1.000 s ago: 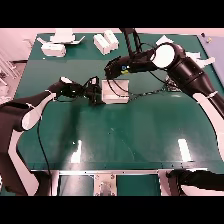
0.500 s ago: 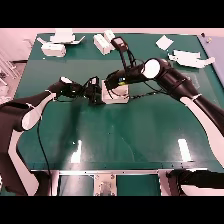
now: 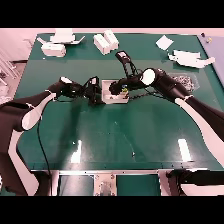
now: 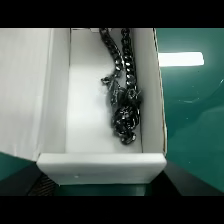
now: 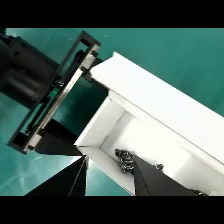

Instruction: Fold the box and place the chain.

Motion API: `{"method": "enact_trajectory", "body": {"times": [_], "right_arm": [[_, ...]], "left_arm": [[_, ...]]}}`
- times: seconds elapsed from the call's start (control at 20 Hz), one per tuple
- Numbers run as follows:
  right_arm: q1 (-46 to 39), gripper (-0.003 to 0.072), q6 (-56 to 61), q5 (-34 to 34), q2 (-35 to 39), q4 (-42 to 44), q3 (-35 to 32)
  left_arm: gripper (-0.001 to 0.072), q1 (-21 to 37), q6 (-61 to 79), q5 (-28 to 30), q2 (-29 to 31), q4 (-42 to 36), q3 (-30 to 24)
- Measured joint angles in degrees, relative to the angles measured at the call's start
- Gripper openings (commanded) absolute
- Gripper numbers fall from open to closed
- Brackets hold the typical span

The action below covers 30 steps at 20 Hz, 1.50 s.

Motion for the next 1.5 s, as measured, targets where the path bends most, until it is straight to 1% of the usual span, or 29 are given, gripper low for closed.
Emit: {"method": "enact_trajectory", "body": {"times": [0.05, 0.1, 0.15, 0.35, 0.45, 0.55, 0.6, 0.65, 0.8, 1.0, 1.2, 1.35, 1.5], "right_arm": [[-0.5, 0.0335, 0.0, -0.1, -0.1, 0.0, -0.1], [-1.2, 0.0367, 0.0, -0.2, -0.1, 0.0, -0.2], [-1.8, 0.0446, 0.0, -0.2, 0.0, 0.0, -0.2], [-6.5, 0.0452, 3.6, 1.6, 2.7, -1.8, -1.7], [-10.4, 0.0452, 6.9, 2.0, 5.6, -4.2, -4.8], [-15.1, 0.0459, 10.2, 1.7, 8.7, -6.0, -9.5], [-17.1, 0.0523, 11.6, 0.9, 9.9, -6.4, -11.9], [-19.1, 0.0545, 12.9, 0.0, 10.9, -6.8, -14.3], [-24.2, 0.0546, 16.5, -3.6, 12.5, -7.5, -20.7], [-29.7, 0.0546, 19.4, -9.5, 13.3, -7.9, -26.0], [-34.5, 0.0546, 21.6, -14.1, 13.4, -8.0, -28.7], [-35.8, 0.0545, 23.4, -21.3, 12.5, -6.0, -29.9], [-35.3, 0.0545, 24.2, -27.6, 9.9, -3.5, -30.4]], "left_arm": [[0.0516, 0.0, 0.0, 0.0, 0.0, 0.0, 0.0], [0.0517, 0.0, 0.0, 0.0, 0.0, 0.0, 0.0], [0.0516, 0.0, 0.0, 0.0, 0.0, 0.0, 0.0], [0.0517, 0.0, 0.0, 0.0, 0.0, 0.0, 0.0], [0.0517, 0.0, 0.0, 0.0, 0.0, 0.0, 0.0], [0.0517, 0.0, 0.0, 0.0, 0.0, 0.0, 0.0], [0.0517, 0.0, 0.0, 0.0, 0.0, 0.0, 0.0], [0.0517, 0.0, 0.0, 0.0, 0.0, 0.0, 0.0], [0.0517, 0.0, 0.0, 0.0, 0.0, 0.0, 0.0], [0.0516, 0.0, 0.0, 0.0, 0.0, 0.0, 0.0], [0.0517, 0.0, 0.0, 0.0, 0.0, 0.0, 0.0], [0.0516, 0.0, 0.0, 0.0, 0.0, 0.0, 0.0], [0.0516, 0.0, 0.0, 0.0, 0.0, 0.0, 0.0]]}}
